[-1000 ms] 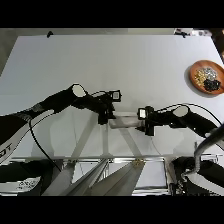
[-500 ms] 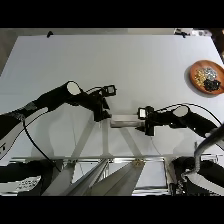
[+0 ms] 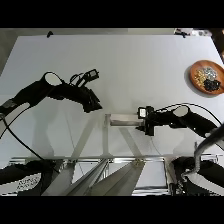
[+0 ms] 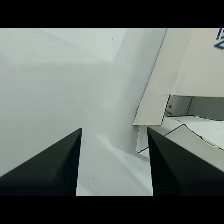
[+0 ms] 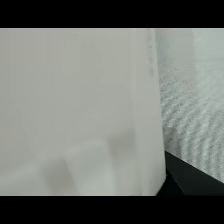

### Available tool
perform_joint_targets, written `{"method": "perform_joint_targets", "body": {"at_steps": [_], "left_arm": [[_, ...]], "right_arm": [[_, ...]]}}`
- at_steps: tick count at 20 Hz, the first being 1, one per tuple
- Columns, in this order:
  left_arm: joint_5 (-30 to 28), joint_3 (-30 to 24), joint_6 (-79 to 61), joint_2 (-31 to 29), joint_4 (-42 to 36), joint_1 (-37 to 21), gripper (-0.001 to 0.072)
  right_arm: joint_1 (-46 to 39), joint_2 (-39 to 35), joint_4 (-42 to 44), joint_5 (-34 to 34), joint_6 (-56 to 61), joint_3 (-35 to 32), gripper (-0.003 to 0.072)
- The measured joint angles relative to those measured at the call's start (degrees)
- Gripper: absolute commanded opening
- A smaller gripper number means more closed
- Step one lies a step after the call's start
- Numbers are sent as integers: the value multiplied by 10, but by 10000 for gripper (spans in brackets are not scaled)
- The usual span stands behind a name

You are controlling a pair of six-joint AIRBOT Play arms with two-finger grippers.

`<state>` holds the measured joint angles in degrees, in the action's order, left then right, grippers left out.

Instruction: Fold the box and place the chain.

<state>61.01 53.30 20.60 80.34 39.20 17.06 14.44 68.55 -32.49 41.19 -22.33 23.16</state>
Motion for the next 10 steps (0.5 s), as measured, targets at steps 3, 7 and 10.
{"method": "perform_joint_targets", "body": {"at_steps": [3, 7, 10], "left_arm": [[50, 0, -3, -16, -16, -10, 6], [134, 0, -16, -24, -39, 14, 5], [135, 0, -20, -26, -56, 66, 5]], "right_arm": [[0, 0, 0, 0, 0, 0, 482], [0, 0, 0, 1, -1, 0, 482], [0, 0, 0, 1, -1, 0, 482]]}}
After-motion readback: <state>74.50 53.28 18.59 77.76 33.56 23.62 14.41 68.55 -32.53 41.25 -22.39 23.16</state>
